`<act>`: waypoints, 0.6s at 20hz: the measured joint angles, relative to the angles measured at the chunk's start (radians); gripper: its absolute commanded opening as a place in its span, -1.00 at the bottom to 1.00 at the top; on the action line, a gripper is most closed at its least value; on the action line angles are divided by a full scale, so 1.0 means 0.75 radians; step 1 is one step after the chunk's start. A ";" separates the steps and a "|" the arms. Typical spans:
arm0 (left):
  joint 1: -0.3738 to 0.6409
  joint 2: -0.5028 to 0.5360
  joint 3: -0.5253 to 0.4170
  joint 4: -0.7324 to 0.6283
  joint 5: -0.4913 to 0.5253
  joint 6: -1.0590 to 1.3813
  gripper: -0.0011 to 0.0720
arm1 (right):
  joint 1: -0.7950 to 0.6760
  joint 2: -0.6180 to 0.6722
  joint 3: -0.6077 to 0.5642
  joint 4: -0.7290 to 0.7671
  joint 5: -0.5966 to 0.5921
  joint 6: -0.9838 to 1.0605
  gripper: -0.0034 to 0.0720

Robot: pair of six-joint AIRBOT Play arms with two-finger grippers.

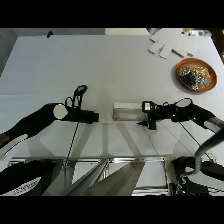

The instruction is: Fold the box and place the chain.

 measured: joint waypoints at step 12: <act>-0.112 -0.009 0.023 -0.457 0.152 0.421 -0.52 | 0.000 0.000 0.000 0.000 0.000 0.000 0.55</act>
